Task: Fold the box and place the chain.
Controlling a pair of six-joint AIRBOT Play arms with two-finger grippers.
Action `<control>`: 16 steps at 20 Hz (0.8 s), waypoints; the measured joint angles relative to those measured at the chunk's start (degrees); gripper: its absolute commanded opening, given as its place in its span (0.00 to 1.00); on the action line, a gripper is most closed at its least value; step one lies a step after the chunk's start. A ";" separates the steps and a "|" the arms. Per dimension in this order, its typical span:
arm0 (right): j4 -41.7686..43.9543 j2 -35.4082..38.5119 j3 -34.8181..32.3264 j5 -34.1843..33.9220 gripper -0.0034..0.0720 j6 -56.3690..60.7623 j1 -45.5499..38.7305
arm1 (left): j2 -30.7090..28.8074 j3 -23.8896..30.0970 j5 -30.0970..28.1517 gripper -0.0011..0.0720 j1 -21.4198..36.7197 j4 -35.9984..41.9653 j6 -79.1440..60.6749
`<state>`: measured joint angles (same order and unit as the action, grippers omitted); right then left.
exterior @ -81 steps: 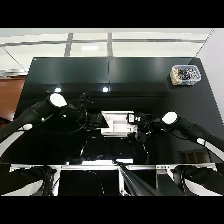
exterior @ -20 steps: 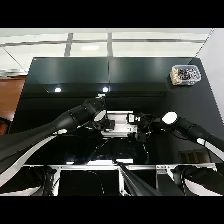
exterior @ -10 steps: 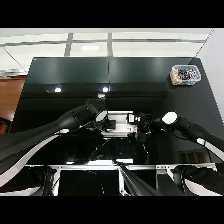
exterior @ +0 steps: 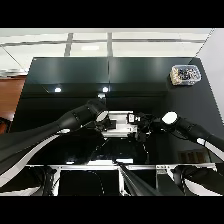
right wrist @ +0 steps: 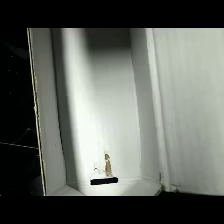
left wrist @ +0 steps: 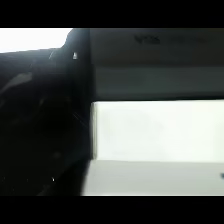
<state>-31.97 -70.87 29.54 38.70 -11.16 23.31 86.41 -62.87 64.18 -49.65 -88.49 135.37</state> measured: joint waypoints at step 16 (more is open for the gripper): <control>-0.02 0.00 0.00 -0.02 0.27 -0.04 0.00 | 0.46 -1.27 0.74 0.57 0.55 -0.46 0.79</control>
<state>-31.99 -70.87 29.54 38.68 -11.20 23.31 86.87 -64.14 64.93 -49.10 -88.95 136.16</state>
